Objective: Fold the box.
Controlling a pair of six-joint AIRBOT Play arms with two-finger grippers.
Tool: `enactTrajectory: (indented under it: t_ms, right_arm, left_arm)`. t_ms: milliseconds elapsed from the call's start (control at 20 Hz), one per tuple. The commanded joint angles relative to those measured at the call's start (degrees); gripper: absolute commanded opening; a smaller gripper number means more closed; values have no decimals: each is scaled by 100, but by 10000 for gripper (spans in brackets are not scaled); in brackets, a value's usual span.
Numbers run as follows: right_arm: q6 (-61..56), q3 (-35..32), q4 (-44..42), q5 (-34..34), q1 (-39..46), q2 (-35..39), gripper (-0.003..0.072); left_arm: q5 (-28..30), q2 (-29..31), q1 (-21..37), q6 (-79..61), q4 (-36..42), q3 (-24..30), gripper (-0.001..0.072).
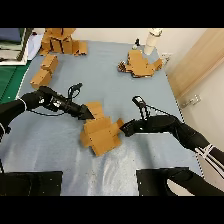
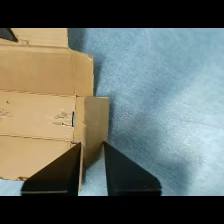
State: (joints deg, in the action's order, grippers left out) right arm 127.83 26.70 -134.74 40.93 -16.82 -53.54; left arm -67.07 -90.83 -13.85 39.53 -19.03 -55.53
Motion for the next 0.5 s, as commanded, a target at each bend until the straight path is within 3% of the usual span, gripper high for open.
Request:
enactTrajectory:
  t_ms: [0, 250, 450]
  right_arm:
    - [-459, 17, 302, 4, 4, 7, 241]
    - [-3287, 179, 2555, -13, 9, 289, 241]
    - [-4778, 210, 2929, -566, 9, 570, 241]
  left_arm:
    - [0, 11, -4, -717, 15, -13, 12]
    - [-11, 483, -474, -1888, -188, -11, 11]
    - [186, 728, -892, -2946, -339, -7, 11]
